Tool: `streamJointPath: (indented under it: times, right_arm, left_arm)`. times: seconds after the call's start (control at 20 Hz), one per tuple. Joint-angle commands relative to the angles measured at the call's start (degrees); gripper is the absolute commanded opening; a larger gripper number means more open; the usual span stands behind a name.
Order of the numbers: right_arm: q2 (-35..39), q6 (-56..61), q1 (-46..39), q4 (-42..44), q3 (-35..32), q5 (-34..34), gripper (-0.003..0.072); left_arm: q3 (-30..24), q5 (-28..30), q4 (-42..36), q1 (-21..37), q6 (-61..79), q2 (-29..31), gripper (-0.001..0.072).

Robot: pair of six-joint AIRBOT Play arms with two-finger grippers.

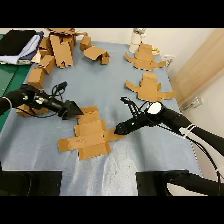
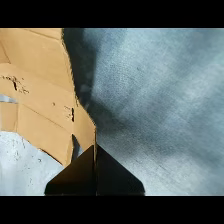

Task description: Fold the box.

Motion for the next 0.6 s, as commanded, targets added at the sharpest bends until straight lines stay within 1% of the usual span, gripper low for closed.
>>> streamJointPath:
  times: [0.0, 0.15, 0.3, 0.4, 0.55]
  right_arm:
    - [0.0, 0.0, 0.0, -0.2, 0.0, -0.4, 0.0002]
    - [0.0, 0.0, 0.0, -0.2, 0.0, -0.2, 0.0002]
    - [0.0, 0.0, 0.0, -0.2, 0.0, 0.0, 0.0002]
    - [0.0, 0.0, 0.0, -0.2, 0.0, -0.2, 0.0002]
    - [0.0, 0.0, 0.0, -0.2, 0.0, -0.2, 0.0002]
  left_arm:
    - [0.0, -1.4, 0.3, 2.6, -1.3, 0.8, 0.0674]
    - [0.1, -1.1, 1.8, 1.6, -1.6, 0.7, 0.0674]
    - [0.3, -0.5, 6.3, 2.6, -4.5, 0.7, 0.0675]
    - [0.2, 1.5, 8.5, 2.6, -6.1, 0.7, 0.0674]
    - [0.2, 3.9, 8.5, 0.1, -5.9, 0.4, 0.0675]
